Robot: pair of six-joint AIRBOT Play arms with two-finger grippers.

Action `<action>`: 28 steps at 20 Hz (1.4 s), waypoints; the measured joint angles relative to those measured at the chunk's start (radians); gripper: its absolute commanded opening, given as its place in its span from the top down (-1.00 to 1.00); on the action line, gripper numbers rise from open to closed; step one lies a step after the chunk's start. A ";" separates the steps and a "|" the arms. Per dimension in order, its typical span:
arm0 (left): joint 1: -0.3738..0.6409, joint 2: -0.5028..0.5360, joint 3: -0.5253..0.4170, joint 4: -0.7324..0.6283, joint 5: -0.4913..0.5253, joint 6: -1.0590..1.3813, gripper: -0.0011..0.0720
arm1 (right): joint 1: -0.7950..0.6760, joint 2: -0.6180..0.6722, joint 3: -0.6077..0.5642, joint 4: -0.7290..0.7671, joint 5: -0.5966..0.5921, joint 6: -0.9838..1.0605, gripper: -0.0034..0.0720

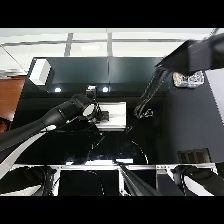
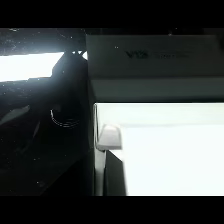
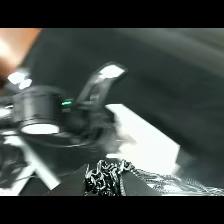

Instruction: Fold the box and place the chain.

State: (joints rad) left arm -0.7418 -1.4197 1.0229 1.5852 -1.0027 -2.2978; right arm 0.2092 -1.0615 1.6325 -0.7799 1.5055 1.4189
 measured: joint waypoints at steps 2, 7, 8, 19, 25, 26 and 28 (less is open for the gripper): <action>0.000 0.000 0.000 0.000 0.000 0.000 0.90 | 0.054 -0.001 -0.083 0.052 -0.072 -0.020 0.88; 0.000 0.000 0.000 0.000 0.000 0.000 0.90 | 0.149 -0.015 -0.283 0.121 -0.263 -0.058 0.88; 0.000 0.000 0.000 0.000 0.000 0.000 0.90 | 0.161 -0.021 -0.325 0.124 -0.295 -0.061 0.88; 0.000 0.000 0.000 0.001 0.000 0.000 0.90 | 0.200 -0.119 -0.650 0.156 -0.514 -0.064 0.13; 0.000 0.000 0.000 0.001 0.000 0.002 0.90 | 0.014 -0.029 -0.707 0.034 -0.376 -0.135 0.13; 0.000 0.000 0.000 0.001 0.000 0.002 0.90 | -0.013 -0.003 -0.744 -0.008 -0.373 -0.174 -0.25; 0.000 0.000 0.000 0.001 0.000 0.000 0.90 | -0.035 0.029 -0.842 -0.039 -0.394 -0.287 -1.00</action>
